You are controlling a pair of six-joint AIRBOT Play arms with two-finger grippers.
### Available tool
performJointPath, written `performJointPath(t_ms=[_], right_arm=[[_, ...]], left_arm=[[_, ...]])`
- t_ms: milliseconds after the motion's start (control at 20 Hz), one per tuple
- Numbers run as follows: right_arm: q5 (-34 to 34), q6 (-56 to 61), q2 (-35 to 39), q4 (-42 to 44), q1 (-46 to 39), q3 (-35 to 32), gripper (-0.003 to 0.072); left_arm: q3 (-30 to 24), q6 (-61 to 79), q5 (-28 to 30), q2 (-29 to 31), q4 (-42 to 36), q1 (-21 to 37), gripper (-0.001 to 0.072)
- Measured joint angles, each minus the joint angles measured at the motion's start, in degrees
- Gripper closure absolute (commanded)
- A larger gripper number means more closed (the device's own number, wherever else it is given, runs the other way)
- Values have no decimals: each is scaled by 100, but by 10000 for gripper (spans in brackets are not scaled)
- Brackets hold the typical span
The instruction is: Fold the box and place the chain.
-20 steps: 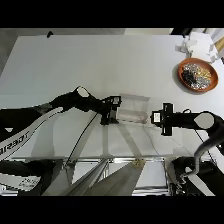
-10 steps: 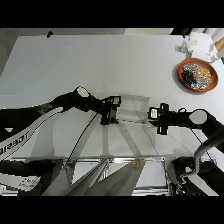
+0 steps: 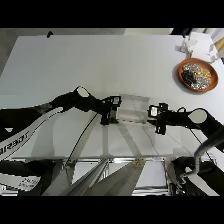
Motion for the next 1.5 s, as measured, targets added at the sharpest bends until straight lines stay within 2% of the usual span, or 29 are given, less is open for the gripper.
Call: performJointPath(t_ms=[550, 1500], right_arm=[[-328, -4, -201, 125, 461, -2, 492], [-560, -2, -439, 837, 525, -2, 493]], left_arm=[[0, 2, -2, 0, 4, 0, 504], [0, -2, 2, 2, 4, 2, 504]])
